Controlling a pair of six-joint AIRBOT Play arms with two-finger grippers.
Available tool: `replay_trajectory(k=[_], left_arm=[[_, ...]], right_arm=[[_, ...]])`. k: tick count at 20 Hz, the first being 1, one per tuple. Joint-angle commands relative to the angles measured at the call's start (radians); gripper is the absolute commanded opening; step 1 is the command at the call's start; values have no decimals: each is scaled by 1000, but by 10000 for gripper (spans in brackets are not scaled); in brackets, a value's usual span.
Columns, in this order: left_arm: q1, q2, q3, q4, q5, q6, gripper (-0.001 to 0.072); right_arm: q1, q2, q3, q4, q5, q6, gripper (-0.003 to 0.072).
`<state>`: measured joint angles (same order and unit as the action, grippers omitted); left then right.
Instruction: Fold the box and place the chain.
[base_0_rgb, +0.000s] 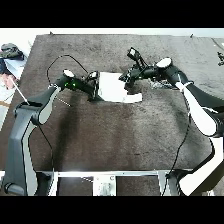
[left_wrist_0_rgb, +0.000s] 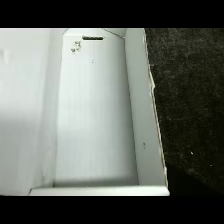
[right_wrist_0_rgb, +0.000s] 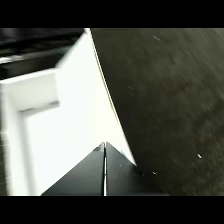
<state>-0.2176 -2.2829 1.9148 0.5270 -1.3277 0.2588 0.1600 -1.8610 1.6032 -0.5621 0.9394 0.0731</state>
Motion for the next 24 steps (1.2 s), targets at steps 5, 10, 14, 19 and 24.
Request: replay_trajectory(k=[5, 10, 14, 19, 24], left_arm=[[0, -1, 0, 1, 1, 0, 456], [0, -1, 0, 0, 0, 0, 456], [0, -1, 0, 0, 1, 0, 456], [0, -1, 0, 0, 2, 0, 456], [0, -1, 0, 0, 2, 0, 456]], right_arm=[[-8, -97, 0, -2, -88, 36, 15], [-8, -129, 0, -13, -80, 36, 14], [-9, -115, 1, -62, -81, 36, 14], [-13, -16, 1, -70, -89, 37, 15], [-32, 131, 1, -269, 133, 110, 22]])
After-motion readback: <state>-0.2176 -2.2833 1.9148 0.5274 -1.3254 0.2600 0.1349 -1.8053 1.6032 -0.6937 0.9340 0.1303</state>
